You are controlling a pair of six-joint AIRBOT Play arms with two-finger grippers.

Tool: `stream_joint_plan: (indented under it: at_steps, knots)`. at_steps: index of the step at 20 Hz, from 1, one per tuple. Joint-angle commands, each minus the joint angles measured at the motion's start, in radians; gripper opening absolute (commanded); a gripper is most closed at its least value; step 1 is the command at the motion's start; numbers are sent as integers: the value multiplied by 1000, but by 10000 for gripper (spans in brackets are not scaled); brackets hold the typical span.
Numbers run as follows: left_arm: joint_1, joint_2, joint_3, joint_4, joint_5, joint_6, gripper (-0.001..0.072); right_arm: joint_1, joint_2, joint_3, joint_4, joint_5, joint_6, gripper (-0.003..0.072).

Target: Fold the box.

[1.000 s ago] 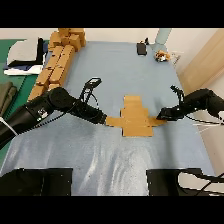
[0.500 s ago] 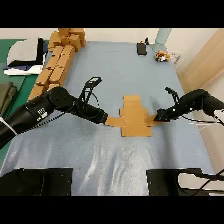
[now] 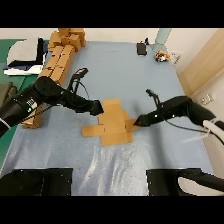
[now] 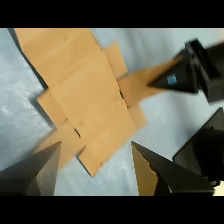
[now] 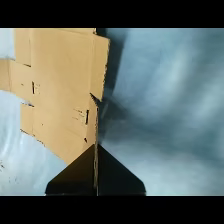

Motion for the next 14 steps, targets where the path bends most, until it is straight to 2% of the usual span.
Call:
stream_joint_plan:
  at_steps: [1, 4, 6, 8, 10, 14]
  knots:
    - [64, 0, 3, 27, -44, 50, 660, 109, 168, -185, 43, 188, 52, 3]
    - [62, -26, -2, 171, -33, 24, 660, 135, 306, -311, 43, 302, 68, 4]
    - [68, -80, -2, 151, -48, 13, 660, 135, 370, -343, 35, 304, 49, 4]
    - [68, -147, -2, 95, -44, 23, 660, 135, 423, -356, 22, 304, 31, 4]
    - [68, -203, -1, -17, -21, 105, 660, 135, 457, -356, 7, 294, 31, 4]
    - [68, -320, 37, -217, -1, 275, 660, 135, 467, -357, -3, 288, 30, 4]
